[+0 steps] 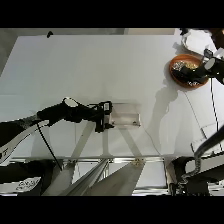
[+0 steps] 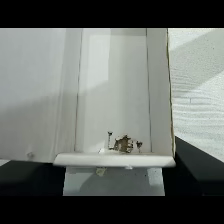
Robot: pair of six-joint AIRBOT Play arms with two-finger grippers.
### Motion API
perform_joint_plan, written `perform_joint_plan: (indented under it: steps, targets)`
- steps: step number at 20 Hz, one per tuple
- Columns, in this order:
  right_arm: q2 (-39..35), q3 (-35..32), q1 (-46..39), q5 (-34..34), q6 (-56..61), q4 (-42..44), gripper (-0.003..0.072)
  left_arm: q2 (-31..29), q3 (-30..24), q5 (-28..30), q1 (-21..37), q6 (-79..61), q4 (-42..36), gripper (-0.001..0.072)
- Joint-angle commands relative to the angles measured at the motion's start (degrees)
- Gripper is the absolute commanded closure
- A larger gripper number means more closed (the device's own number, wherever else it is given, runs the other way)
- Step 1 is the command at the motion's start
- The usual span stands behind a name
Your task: Fold the box and place the chain.
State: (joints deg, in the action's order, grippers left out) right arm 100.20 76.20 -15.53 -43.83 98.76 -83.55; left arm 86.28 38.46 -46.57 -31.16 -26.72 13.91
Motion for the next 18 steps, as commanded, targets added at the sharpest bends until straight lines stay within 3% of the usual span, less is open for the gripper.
perform_joint_plan:
  steps: [1,6,13,16,18]
  targets:
    - [-1.3,0.0,0.0,-2.2,-0.6,0.0,0.0666,0.0,0.0,0.0,0.0,0.0,0.0,0.0384]
    - [-11.1,0.0,0.0,-7.4,-6.7,0.0,0.0666,0.0,0.0,0.0,0.0,0.0,0.0,0.0384]
    - [-30.0,0.0,0.0,-23.9,-15.6,0.1,0.0666,0.0,0.0,0.0,0.0,0.0,0.0,0.0384]
    - [-37.6,-0.1,0.0,-32.3,-17.0,4.3,0.0667,0.0,0.0,0.0,0.0,0.0,0.0,0.0384]
    - [-41.6,-0.4,0.0,-38.1,-18.6,11.7,0.0667,0.0,0.0,0.0,0.0,0.0,0.0,0.0384]
